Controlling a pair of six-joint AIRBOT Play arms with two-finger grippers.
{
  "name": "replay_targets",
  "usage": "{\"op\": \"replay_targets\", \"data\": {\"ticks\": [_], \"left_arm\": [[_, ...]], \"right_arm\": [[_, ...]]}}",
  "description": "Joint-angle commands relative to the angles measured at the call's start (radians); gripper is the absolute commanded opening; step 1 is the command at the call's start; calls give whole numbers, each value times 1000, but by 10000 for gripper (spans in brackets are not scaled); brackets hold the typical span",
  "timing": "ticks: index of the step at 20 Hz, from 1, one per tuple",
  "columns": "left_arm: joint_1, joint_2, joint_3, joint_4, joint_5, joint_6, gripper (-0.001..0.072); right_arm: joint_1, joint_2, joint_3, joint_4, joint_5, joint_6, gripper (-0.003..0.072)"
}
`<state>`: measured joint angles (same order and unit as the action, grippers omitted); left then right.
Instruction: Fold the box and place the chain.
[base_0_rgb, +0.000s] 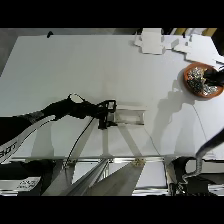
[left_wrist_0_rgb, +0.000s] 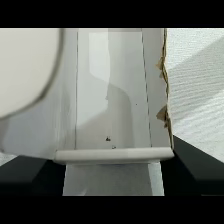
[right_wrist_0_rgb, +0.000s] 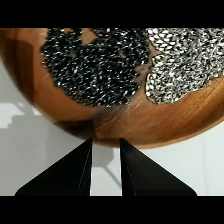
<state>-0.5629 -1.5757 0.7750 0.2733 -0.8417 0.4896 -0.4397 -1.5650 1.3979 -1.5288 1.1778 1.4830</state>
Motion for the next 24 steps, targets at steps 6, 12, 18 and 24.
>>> {"op": "replay_targets", "data": {"ticks": [6,12,18,24], "left_arm": [[0,0,0,0,0,0,154],[0,0,0,0,0,0,154],[0,0,0,0,0,0,154],[0,0,0,0,0,0,154]], "right_arm": [[-16,-121,4,48,-130,13,270],[-16,-150,4,79,-208,13,270],[-16,-179,4,132,-228,13,264],[-16,-166,4,145,-217,8,13]]}}
